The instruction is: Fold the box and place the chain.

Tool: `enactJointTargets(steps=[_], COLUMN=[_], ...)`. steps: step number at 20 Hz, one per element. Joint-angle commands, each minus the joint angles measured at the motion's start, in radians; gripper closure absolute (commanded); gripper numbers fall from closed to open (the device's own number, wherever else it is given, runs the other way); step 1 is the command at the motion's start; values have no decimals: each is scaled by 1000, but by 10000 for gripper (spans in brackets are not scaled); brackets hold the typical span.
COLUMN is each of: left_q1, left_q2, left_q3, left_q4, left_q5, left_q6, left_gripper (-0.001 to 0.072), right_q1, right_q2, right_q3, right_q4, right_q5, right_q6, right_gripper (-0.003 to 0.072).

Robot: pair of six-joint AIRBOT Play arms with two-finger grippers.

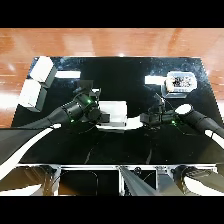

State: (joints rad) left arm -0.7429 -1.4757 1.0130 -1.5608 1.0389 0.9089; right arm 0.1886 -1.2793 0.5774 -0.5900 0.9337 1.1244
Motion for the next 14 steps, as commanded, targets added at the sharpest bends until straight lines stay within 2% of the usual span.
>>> enactJointTargets(steps=[1,5,6,7,8,11,14], left_q1=[0,0,0,0,0,0,0], left_q2=[0,0,0,0,0,0,0], left_q3=[0,0,0,0,0,0,0], left_q4=[0,0,0,0,0,0,0], left_q5=[15,16,16,16,16,23,23], left_q6=[0,0,0,0,0,0,0], left_gripper=[685,685,685,685,685,685,685], right_q1=[26,30,32,33,37,57,151], right_q2=[-2,-2,-2,-2,-2,-2,-2], right_q3=[63,117,129,136,143,148,151], right_q4=[11,11,11,14,9,-6,-51], right_q5=[63,137,153,164,169,163,74], right_q6=[-7,-7,-4,-2,12,100,204], right_gripper=[289,286,237,29,-18,-16,3])
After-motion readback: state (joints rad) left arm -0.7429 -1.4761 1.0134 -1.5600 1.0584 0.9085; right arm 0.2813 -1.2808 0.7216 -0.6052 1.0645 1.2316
